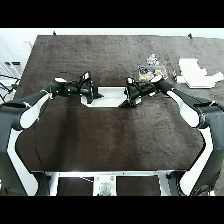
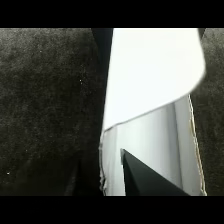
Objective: Fold the box and place the chain.
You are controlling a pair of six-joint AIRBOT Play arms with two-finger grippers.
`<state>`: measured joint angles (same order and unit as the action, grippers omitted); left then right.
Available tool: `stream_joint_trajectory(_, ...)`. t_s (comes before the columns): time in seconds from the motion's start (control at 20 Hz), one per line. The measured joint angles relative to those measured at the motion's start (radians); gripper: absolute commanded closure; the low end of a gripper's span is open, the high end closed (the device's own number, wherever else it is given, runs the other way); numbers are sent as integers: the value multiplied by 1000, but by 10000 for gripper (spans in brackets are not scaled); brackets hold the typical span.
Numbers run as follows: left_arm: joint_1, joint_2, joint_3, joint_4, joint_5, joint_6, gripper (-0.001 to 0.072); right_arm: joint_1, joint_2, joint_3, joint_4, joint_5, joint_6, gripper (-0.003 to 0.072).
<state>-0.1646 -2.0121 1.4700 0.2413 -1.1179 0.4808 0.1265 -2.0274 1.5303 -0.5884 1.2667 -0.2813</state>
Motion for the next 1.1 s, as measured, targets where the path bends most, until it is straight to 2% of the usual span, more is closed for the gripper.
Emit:
stream_joint_trajectory(0.05, 0, 2, 0, -1, 0, 5, 0, 0, 0, 0, 0, 0, 0, 103)
stream_joint_trajectory(0.45, 29, 61, 28, 10, -11, 22, 3, 0, 0, 0, 1, -2, 0, 103)
stream_joint_trajectory(0.6, 69, 103, 34, 17, -54, 18, 8, 0, 0, 0, 1, -2, 0, 103)
stream_joint_trajectory(0.7, 97, 123, 40, 20, -107, -2, 402, 0, 0, 0, 1, -2, 0, 103)
stream_joint_trajectory(0.8, 113, 137, 47, 31, -175, -25, 690, 0, 0, 0, 1, -2, 0, 103)
stream_joint_trajectory(0.95, 122, 150, 54, 55, -277, -43, 693, 0, 0, 0, 1, -2, 0, 103)
stream_joint_trajectory(1.1, 123, 183, 54, 68, -307, -69, 695, 0, 0, 0, 1, -2, 0, 103)
